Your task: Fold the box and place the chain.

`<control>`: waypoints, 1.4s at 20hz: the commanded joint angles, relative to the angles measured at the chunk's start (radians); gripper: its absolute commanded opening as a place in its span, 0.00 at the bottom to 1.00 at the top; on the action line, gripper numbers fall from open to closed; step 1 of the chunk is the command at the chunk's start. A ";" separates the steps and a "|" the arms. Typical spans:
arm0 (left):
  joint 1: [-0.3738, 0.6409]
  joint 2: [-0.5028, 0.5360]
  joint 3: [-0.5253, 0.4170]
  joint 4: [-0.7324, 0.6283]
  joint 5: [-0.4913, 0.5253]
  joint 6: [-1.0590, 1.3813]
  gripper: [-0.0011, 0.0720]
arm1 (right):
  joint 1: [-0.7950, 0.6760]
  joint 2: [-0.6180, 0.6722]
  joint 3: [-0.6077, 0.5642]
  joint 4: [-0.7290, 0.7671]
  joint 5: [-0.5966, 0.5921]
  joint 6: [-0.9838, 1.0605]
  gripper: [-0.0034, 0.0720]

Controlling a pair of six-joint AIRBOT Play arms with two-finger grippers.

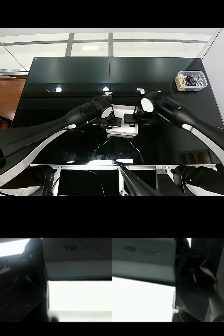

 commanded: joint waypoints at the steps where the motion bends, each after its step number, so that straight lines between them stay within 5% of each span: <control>1: 0.000 0.000 0.000 -0.001 0.000 -0.002 0.06 | 0.000 0.140 0.005 -0.117 0.053 -0.100 0.56; 5: 0.000 0.000 0.000 -0.001 0.000 -0.001 0.06 | -0.048 0.298 0.000 -0.563 0.175 -0.117 0.56; 8: 0.000 0.000 0.000 -0.001 0.000 -0.001 0.06 | -0.220 0.312 -0.025 -0.779 0.064 -0.124 0.56; 11: 0.000 0.000 0.000 -0.001 0.000 -0.001 0.06 | -0.470 0.286 -0.043 -0.717 -0.217 -0.080 0.56; 13: 0.000 0.000 0.000 -0.001 0.000 -0.001 0.06 | -0.618 0.236 -0.043 -0.624 -0.422 -0.018 1.00; 16: 0.000 0.000 0.000 -0.001 0.000 -0.001 0.06 | -0.787 0.122 -0.021 -0.275 -0.658 -0.019 1.00; 19: 0.000 0.000 0.000 -0.001 0.000 -0.001 0.06 | -0.877 -0.089 0.179 -0.102 -0.470 -0.060 1.00; 23: 0.000 0.000 0.000 0.000 0.000 -0.001 0.06 | -0.970 -0.410 0.584 0.055 -0.002 -0.061 1.00; 24: 0.000 0.000 0.000 0.003 0.000 -0.001 0.06 | -0.982 -0.462 0.650 0.080 0.051 -0.062 0.89; 28: 0.000 0.000 0.000 0.003 0.000 -0.001 0.06 | -0.989 -0.544 0.731 0.185 -0.027 -0.061 0.85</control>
